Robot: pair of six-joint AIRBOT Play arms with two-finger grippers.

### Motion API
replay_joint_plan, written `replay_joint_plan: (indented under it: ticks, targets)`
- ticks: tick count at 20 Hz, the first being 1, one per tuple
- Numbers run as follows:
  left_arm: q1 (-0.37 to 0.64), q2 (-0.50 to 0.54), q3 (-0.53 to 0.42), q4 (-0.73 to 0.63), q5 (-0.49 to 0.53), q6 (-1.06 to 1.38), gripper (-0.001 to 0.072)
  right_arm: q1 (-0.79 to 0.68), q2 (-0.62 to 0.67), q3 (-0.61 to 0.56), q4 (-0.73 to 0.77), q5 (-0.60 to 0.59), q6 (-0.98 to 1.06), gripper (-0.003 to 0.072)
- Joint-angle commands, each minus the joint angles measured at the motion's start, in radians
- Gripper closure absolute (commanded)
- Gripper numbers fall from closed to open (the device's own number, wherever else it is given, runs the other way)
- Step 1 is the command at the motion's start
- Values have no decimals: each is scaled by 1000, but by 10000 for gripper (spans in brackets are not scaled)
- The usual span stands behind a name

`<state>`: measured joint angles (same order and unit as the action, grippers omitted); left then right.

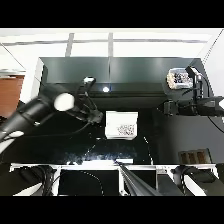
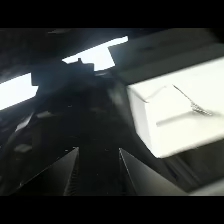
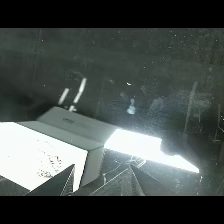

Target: Fold the box and place the chain.

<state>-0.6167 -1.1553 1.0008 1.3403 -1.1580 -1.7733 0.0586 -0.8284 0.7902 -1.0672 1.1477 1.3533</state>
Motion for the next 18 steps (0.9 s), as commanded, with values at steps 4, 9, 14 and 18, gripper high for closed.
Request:
replay_joint_plan:
  ticks: [4,9,14,18]
  targets:
    - [286,52,-264,-742,37,1213,-4,-1,1,1,-8,-4,0,276]
    - [279,-42,-380,-732,237,1828,-4,0,1,1,-6,-2,-6,275]
    - [274,-132,-380,-776,227,2131,-4,0,0,1,-8,-5,-46,275]
    - [269,-170,-375,-829,203,2218,-5,0,0,1,-8,-46,-45,276]
